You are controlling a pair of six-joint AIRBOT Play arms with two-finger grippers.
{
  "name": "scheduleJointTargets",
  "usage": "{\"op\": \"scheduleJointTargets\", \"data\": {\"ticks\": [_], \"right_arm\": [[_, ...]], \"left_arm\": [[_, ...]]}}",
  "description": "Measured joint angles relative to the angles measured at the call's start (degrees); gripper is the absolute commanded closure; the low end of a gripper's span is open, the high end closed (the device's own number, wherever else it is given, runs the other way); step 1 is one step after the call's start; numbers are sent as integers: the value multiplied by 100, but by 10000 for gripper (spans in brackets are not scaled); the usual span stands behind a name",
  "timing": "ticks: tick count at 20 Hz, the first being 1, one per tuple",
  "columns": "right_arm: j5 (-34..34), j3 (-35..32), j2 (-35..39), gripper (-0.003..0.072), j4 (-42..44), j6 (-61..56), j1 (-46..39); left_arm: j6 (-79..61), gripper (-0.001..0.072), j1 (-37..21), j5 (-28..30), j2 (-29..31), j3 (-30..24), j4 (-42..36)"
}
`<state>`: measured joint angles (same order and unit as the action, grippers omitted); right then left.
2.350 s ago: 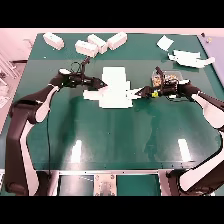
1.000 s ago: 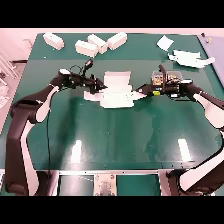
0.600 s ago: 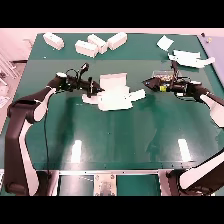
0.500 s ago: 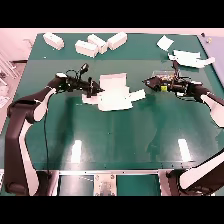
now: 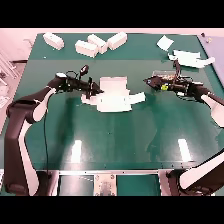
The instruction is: Fold the box and place the chain.
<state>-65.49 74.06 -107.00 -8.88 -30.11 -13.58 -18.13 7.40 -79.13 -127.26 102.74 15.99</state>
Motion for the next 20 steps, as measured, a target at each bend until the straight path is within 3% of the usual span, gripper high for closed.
{"op": "scheduleJointTargets", "data": {"ticks": [20], "right_arm": [[61, 0, 7, 161, 70, 236, 63]], "left_arm": [[-146, 687, -7, 4, 118, 7, 407]]}}
